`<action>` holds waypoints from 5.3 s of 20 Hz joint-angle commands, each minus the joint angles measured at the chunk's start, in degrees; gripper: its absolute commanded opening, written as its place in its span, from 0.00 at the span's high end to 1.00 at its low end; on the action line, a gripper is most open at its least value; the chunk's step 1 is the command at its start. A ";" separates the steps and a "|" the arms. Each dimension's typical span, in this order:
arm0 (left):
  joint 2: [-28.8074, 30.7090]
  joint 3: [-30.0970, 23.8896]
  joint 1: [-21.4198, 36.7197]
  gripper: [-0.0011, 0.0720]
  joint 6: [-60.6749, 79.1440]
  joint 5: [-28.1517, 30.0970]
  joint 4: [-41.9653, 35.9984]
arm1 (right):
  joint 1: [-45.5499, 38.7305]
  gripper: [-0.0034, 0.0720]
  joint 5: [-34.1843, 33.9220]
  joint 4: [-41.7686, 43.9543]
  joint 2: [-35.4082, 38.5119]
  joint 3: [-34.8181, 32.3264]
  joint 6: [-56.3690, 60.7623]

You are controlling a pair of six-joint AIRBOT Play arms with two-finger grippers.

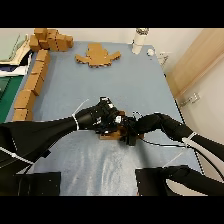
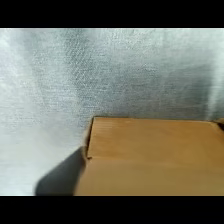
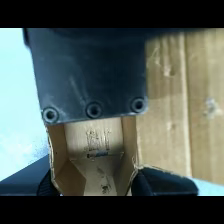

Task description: Fold the box.

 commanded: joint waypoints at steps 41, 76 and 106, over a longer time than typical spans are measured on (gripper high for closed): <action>0.20 4.98 -0.70 0.38 1.75 -7.32 0.33 | -0.02 0.30 0.04 0.02 0.00 0.02 -0.07; 3.74 -0.46 26.40 0.98 94.90 -1.27 -27.56 | -0.02 0.30 0.04 0.02 0.00 0.02 -0.07; 13.51 -31.69 26.32 0.04 158.13 21.24 -61.81 | -0.02 0.30 0.04 0.02 0.00 0.02 -0.07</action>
